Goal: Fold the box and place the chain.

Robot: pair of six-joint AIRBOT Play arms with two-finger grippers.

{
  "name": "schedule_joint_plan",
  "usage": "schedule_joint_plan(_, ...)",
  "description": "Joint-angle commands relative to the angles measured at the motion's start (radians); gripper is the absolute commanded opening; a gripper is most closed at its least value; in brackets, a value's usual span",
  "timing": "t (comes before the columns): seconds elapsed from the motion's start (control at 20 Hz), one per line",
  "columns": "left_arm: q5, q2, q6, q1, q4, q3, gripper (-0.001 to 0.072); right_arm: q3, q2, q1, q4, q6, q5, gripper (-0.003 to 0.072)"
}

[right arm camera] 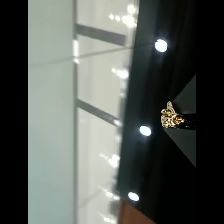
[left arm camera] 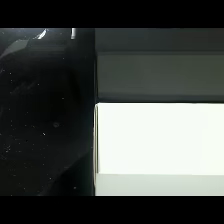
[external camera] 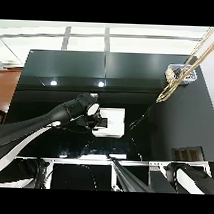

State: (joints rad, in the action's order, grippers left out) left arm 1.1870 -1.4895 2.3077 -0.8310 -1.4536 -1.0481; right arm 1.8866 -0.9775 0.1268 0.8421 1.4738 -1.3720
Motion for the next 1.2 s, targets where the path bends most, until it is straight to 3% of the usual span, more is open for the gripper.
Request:
schedule_joint_plan(0.0, 0.000, 0.000, 0.000, 0.001, 0.000, 0.000, 0.0031, -0.037, 0.022, -0.107, -0.004, -0.021, -0.138, 0.0008)
schedule_joint_plan(0.3, -0.001, 0.000, 0.000, 0.001, 0.000, 0.000, 0.0031, -0.044, 0.011, -0.280, -0.004, -0.030, -0.198, 0.0007)
schedule_joint_plan(0.55, -0.001, 0.000, 0.000, 0.001, 0.000, 0.000, 0.0031, -0.222, 0.010, -0.412, -0.040, -0.024, -0.235, 0.0008)
schedule_joint_plan(0.85, 0.000, 0.000, 0.000, 0.001, 0.000, 0.000, 0.0031, -0.506, 0.003, -0.522, -0.158, -0.088, -0.031, 0.0007)
schedule_joint_plan(1.15, -0.001, 0.000, 0.000, 0.001, 0.000, 0.000, 0.0031, -0.750, 0.002, -0.522, -0.157, -0.097, 0.127, 0.0008)
